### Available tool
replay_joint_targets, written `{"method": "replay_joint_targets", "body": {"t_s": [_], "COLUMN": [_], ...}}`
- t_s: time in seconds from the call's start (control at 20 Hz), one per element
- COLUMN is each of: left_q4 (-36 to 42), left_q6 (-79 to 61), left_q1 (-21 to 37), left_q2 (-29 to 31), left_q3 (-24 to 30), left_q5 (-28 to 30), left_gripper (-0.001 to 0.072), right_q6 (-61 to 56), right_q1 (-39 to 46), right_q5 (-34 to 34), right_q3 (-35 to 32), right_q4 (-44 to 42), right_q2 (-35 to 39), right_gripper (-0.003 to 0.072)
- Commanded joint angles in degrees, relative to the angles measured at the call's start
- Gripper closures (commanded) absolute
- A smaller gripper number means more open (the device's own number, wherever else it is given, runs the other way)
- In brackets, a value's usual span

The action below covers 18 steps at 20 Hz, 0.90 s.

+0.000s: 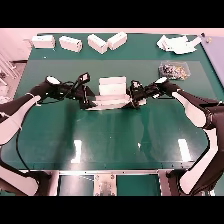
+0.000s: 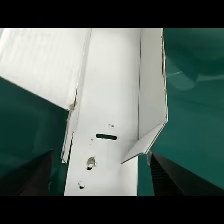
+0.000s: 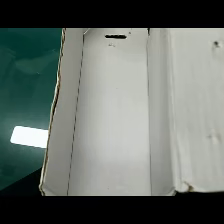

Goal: Fold the box and place the chain.

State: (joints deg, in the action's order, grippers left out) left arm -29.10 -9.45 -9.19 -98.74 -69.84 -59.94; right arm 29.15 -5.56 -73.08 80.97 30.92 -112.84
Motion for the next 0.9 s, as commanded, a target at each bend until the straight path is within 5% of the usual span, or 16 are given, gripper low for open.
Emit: {"method": "replay_joint_targets", "body": {"t_s": [0.0,0.35,0.4,0.55,0.65,0.85], "left_q4": [-1.3,-1.9,-2.3,-2.3,-2.3,-1.3], "left_q6": [1.0,-0.1,-0.1,-0.6,-0.9,-1.6], "left_q1": [-0.5,-2.3,-2.7,-2.8,-2.8,-2.9], "left_q2": [-0.3,-0.3,-0.3,-0.3,-0.3,-0.3], "left_q3": [0.0,0.0,0.0,0.0,0.0,0.0], "left_q5": [2.5,2.0,2.5,3.6,3.5,3.5], "left_gripper": [0.0055,0.0059,0.0129,0.0128,0.0317,0.0318], "right_q6": [0.0,0.0,0.0,0.0,0.0,0.0], "right_q1": [0.0,0.0,0.0,0.0,0.0,0.0], "right_q5": [0.0,0.0,0.0,0.0,0.0,0.0], "right_q3": [0.0,0.0,0.0,0.0,0.0,0.0], "right_q4": [0.0,0.0,0.0,0.0,0.0,0.0], "right_q2": [0.0,0.0,0.0,0.0,0.0,0.0], "right_gripper": [0.0124,0.0124,0.0124,0.0124,0.0124,0.0124]}}
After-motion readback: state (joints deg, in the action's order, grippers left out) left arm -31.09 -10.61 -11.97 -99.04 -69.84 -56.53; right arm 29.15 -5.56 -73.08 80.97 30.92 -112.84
